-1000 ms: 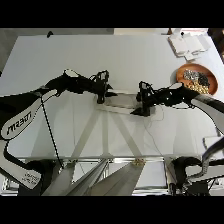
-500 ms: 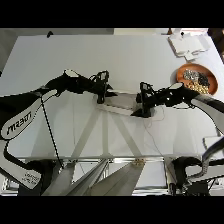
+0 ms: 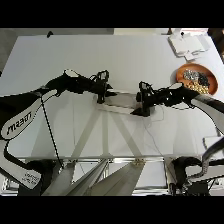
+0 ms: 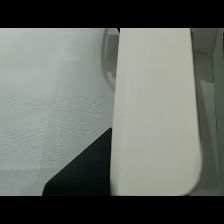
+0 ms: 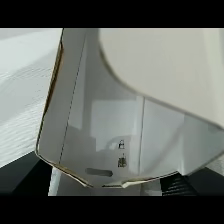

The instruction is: Fold the box and place the chain.

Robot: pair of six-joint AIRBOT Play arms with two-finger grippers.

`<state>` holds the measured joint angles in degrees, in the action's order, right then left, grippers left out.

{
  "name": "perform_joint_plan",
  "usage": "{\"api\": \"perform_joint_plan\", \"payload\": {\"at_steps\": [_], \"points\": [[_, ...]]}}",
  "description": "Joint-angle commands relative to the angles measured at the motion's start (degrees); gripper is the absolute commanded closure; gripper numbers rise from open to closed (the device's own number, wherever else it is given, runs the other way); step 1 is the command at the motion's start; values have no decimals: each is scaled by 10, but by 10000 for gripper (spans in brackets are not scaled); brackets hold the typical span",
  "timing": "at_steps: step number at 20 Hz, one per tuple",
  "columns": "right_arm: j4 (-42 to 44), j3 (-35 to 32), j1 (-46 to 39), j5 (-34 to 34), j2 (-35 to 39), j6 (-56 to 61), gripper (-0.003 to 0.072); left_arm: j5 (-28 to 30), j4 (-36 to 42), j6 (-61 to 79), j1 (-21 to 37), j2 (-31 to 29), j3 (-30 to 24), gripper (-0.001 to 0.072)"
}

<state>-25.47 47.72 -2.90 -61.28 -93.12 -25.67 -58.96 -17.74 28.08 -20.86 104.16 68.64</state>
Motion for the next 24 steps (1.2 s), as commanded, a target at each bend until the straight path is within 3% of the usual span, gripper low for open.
{"api": "perform_joint_plan", "payload": {"at_steps": [1, 24], "points": [[-1, 0, -2, 25, 0, -2, 25, -4, -1, 0, 1, 0, 0, 693], [-49, 47, 22, 39, -25, -29, 26, -4, -1, 0, 0, 0, 0, 693]]}}
